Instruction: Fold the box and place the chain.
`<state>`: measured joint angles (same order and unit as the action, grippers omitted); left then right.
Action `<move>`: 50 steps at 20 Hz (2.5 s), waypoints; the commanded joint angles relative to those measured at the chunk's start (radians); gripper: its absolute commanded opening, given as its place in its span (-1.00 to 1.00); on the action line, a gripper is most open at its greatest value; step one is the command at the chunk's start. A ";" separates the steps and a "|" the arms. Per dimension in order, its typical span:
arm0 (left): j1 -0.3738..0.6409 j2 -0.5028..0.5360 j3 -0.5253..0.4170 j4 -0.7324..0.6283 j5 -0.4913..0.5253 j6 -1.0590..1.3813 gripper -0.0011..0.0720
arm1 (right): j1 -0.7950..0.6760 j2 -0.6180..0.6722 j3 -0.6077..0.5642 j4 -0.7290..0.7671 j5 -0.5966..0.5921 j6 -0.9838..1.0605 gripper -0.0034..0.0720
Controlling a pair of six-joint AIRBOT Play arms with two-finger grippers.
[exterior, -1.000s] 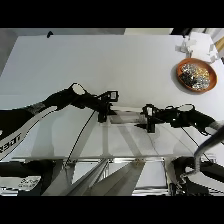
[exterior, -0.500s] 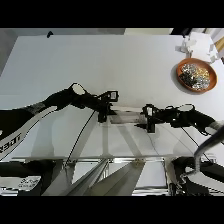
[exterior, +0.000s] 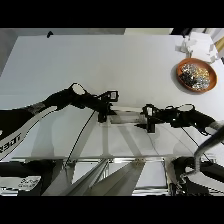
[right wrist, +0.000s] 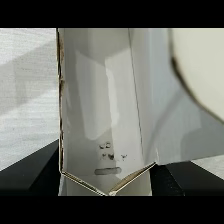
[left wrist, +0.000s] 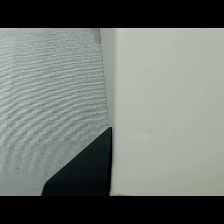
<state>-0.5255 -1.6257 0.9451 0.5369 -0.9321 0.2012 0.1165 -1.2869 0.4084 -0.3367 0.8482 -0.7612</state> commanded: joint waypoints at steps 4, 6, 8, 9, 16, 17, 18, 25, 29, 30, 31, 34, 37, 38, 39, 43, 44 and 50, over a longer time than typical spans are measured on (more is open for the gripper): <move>0.000 0.000 0.000 -0.001 0.000 0.000 -0.94 | 0.000 0.001 0.001 0.000 0.000 0.001 0.14; 0.000 0.000 0.000 -0.003 0.000 0.000 -0.94 | 0.000 0.001 0.001 0.000 0.000 0.000 0.14; 0.000 0.000 0.001 -0.005 0.000 0.000 -0.94 | 0.000 0.001 0.001 0.000 0.000 0.000 0.14; 0.000 0.001 0.000 -0.005 0.000 0.000 -0.94 | 0.000 0.001 0.001 0.000 0.000 0.000 0.14; 0.000 0.015 0.001 -0.002 -0.015 0.000 0.11 | 0.000 0.001 0.001 0.000 0.000 0.000 0.14; 0.000 0.024 0.001 0.003 -0.018 0.000 0.11 | 0.000 0.001 0.001 0.000 0.000 0.000 0.14; 0.002 0.034 0.000 0.005 -0.023 0.000 0.11 | 0.000 0.001 0.001 0.000 0.000 0.000 0.14; 0.074 0.092 0.000 0.074 -0.094 -0.004 0.11 | 0.000 0.001 0.001 0.000 0.000 0.000 0.14; 0.097 0.137 0.000 0.142 -0.133 -0.004 0.06 | 0.000 0.001 0.001 0.000 0.000 0.001 0.14; 0.097 0.153 0.000 0.164 -0.139 -0.008 -0.08 | 0.000 0.001 0.001 0.000 0.000 0.000 0.14; 0.097 0.171 0.000 0.184 -0.148 -0.017 -0.14 | 0.000 0.001 0.001 0.000 0.000 0.000 0.14; 0.094 0.225 0.000 0.199 -0.194 -0.031 -0.70 | 0.000 0.001 0.001 0.000 0.000 0.000 0.14; 0.061 0.270 0.000 0.226 -0.274 -0.098 -0.96 | 0.000 0.001 0.001 0.000 0.000 0.000 0.14; 0.040 0.275 0.000 0.230 -0.285 -0.148 -0.96 | 0.000 0.001 0.001 0.000 0.000 0.000 0.14; 0.014 0.276 0.000 0.231 -0.293 -0.185 -0.96 | 0.000 0.001 0.001 0.000 0.000 0.000 0.14; -0.107 0.275 0.000 0.204 -0.229 -0.233 -0.97 | 0.000 0.001 0.001 0.000 0.000 0.000 0.14; -0.128 0.275 0.000 0.184 -0.183 -0.236 -0.97 | 0.000 0.001 0.001 0.000 0.000 0.001 0.14; -0.158 0.271 0.000 0.103 0.161 -0.401 -0.97 | 0.000 0.001 0.001 0.000 0.000 0.000 0.14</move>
<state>-0.6682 -1.3514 0.9447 0.6739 -0.9478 -0.1047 0.1162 -1.2869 0.4088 -0.3363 0.8482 -0.7609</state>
